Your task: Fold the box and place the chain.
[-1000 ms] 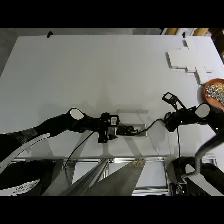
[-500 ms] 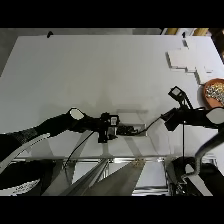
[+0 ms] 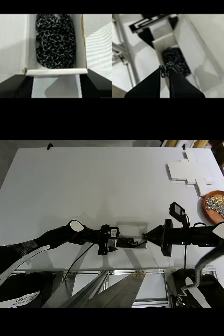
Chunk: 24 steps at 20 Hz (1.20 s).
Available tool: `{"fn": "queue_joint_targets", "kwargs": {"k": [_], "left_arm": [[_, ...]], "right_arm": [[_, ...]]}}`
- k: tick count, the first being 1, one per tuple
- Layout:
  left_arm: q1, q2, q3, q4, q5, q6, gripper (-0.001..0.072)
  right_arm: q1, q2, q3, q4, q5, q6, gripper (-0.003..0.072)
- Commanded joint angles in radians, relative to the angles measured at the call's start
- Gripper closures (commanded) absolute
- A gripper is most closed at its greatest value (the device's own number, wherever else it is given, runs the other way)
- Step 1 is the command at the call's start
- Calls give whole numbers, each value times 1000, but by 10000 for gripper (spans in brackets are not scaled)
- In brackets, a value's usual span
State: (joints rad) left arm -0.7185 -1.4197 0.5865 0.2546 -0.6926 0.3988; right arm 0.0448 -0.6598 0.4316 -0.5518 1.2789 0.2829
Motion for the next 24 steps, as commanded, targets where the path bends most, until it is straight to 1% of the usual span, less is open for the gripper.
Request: {"fn": "queue_joint_targets", "kwargs": {"k": [1,5,7,9,10,11,12,13,14,15,17,19,21,22,23,24], "left_arm": [[0,1,0,0,0,0,378],[0,1,0,0,0,0,378],[0,1,0,0,0,0,378],[0,1,0,0,0,0,378],[0,1,0,0,0,0,378],[0,1,0,0,0,0,378],[0,1,0,0,0,0,378],[0,1,0,0,0,0,378],[0,1,0,0,0,0,378],[0,1,0,0,0,0,378],[0,1,0,0,0,0,378],[0,1,0,0,1,0,378],[0,1,0,0,0,0,378],[0,1,0,0,0,0,378],[0,1,0,0,0,0,378],[0,1,0,0,0,0,378]], "right_arm": [[97,3,1,77,-34,-26,670],[240,-17,1,85,-257,6,669],[277,-55,1,81,-347,50,669],[280,-99,1,69,-350,66,668],[280,-117,1,45,-349,85,641],[280,-132,1,11,-349,105,536],[279,-146,2,-12,-354,132,479],[271,-165,10,-27,-342,140,479],[261,-193,38,-39,-296,140,480],[249,-232,93,-55,-225,141,486],[235,-311,247,-98,-90,143,549],[235,-387,438,-150,-2,143,672],[236,-466,610,-210,-16,143,670],[236,-505,663,-248,-58,149,670],[236,-547,690,-288,-109,175,670],[237,-581,690,-323,-142,193,670]]}}
